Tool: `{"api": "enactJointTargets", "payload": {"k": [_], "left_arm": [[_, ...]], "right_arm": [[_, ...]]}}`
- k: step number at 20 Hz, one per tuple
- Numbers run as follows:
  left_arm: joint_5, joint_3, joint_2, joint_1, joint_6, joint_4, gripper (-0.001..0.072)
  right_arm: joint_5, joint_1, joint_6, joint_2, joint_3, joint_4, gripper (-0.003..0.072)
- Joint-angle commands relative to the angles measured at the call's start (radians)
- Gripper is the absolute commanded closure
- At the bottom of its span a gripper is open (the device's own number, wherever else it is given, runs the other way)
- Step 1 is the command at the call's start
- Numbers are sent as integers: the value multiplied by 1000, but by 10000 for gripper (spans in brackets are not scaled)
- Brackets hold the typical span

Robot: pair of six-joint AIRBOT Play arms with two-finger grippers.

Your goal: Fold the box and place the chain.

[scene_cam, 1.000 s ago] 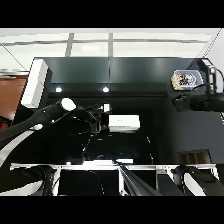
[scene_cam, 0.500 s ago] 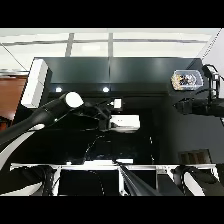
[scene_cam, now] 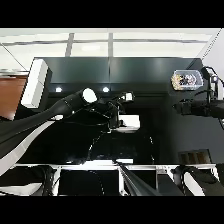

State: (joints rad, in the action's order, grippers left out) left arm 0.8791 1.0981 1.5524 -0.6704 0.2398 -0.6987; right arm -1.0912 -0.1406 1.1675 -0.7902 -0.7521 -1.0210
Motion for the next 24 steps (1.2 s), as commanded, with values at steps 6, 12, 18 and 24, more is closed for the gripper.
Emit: {"api": "enactJointTargets", "payload": {"k": [6,12,18,24], "left_arm": [[33,9,23,-16,23,-4,4],[42,9,23,-27,23,-37,3],[-51,7,51,-111,23,-240,1],[-100,8,18,-133,65,-247,345]], "right_arm": [[16,0,0,1,1,0,673],[16,0,0,1,1,0,673],[16,0,4,1,1,0,673],[15,0,7,1,1,0,673]]}}
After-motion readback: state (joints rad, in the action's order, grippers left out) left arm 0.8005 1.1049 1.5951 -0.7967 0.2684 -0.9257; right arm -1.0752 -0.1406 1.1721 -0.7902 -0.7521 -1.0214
